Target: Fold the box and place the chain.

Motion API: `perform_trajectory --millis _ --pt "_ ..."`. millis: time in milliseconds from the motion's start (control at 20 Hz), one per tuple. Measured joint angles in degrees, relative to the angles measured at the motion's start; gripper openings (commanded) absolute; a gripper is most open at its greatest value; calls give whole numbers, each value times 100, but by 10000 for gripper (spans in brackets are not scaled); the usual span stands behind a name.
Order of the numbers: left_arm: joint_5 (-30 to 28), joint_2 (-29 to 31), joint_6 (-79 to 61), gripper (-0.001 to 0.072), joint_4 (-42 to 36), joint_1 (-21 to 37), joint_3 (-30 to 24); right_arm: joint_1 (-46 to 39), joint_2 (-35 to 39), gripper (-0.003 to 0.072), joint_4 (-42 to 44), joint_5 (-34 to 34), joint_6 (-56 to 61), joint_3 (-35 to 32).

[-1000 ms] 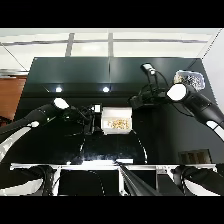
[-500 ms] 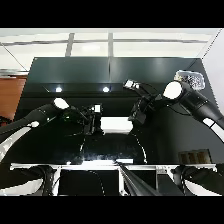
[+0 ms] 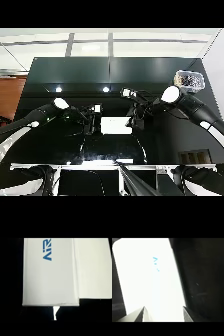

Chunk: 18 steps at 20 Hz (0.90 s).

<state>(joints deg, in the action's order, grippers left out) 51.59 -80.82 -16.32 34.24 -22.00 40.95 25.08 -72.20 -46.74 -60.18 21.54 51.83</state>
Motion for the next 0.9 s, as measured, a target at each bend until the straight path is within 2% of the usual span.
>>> perform_trajectory --millis 350,900 --pt "-4 0 2 278 0 0 0 341 0 556 66 136 -339 -87" --pt "-7 0 4 278 0 0 0 402 2 538 61 487 -400 -72"
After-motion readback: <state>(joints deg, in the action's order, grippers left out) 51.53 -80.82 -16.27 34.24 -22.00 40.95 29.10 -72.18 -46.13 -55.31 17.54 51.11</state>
